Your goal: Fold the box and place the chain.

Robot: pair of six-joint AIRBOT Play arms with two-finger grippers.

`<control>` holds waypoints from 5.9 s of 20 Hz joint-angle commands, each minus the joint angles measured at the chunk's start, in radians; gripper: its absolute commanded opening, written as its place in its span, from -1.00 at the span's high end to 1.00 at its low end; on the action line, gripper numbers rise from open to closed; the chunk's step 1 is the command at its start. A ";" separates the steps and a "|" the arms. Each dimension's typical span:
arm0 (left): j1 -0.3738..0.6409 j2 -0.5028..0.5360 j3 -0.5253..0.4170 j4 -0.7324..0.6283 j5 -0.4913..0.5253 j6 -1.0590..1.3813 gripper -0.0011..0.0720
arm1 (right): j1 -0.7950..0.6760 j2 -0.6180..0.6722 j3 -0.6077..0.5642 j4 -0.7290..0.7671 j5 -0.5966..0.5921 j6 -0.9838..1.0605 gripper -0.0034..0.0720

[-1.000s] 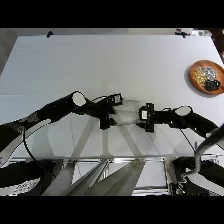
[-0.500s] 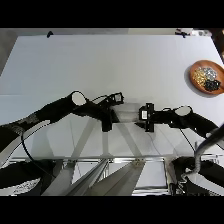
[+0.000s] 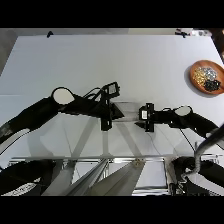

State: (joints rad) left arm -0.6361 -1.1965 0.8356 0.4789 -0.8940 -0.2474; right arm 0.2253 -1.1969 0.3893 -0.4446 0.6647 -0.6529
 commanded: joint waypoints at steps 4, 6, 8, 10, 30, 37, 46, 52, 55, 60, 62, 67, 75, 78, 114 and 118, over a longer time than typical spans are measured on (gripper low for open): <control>0.157 0.114 -0.008 0.278 -0.119 -0.365 0.96 | 0.000 0.000 0.000 0.000 0.001 0.001 -0.32; 0.237 0.118 -0.049 0.310 -0.135 -0.413 0.96 | 0.000 0.000 0.000 0.000 0.001 0.000 -0.32; 0.314 0.117 -0.097 0.265 -0.131 -0.413 0.96 | 0.000 0.000 0.000 0.000 0.001 0.000 -0.32; 0.381 0.117 -0.138 0.217 -0.106 -0.442 0.96 | 0.000 0.000 0.000 0.000 0.001 0.000 -0.32; 0.422 -0.192 -0.169 0.109 -0.114 -0.721 0.97 | 0.000 0.000 0.000 0.000 0.001 0.000 -0.32; 0.341 -0.235 -0.169 0.103 -0.015 -0.747 0.97 | 0.000 0.000 0.000 0.000 0.001 0.000 -0.32; 0.323 -0.237 -0.169 0.113 -0.006 -0.747 0.97 | 0.000 0.000 0.000 0.000 0.001 0.000 -0.32; 0.323 -0.236 -0.169 -0.011 -0.058 -0.607 0.95 | 0.000 0.000 0.000 0.000 0.001 0.000 -0.32; 0.323 -0.236 -0.169 -0.146 -0.105 -0.474 0.95 | 0.000 0.000 0.000 0.000 0.001 0.000 -0.32; 0.325 -0.236 -0.169 -0.172 -0.135 -0.429 0.50 | 0.000 0.000 0.000 0.000 0.001 0.000 -0.32; 0.325 -0.236 -0.169 -0.172 -0.137 -0.430 0.50 | 0.000 0.000 0.000 0.000 0.001 0.000 -0.32; 0.323 -0.236 -0.169 -0.187 -0.166 -0.429 0.49 | 0.000 0.000 0.000 0.000 0.001 0.000 -0.32; 0.322 -0.236 -0.169 -0.246 -0.238 -0.404 0.22 | 0.000 0.000 0.000 0.000 0.001 0.000 -0.32; 0.316 -0.236 -0.169 -0.241 -0.239 -0.407 0.23 | 0.000 0.000 0.000 0.000 0.001 0.000 -0.32; 0.161 -0.142 -0.145 0.008 0.105 -0.831 -0.62 | 0.000 0.000 0.000 0.000 0.001 0.000 -0.32; 0.161 -0.142 -0.145 0.009 0.082 -0.835 -0.67 | 0.000 0.000 0.000 0.000 0.001 0.000 -0.32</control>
State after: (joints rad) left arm -0.4744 -1.3376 0.6903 0.4870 -0.7975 -1.0756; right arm 0.2253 -1.1973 0.3893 -0.4450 0.6655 -0.6525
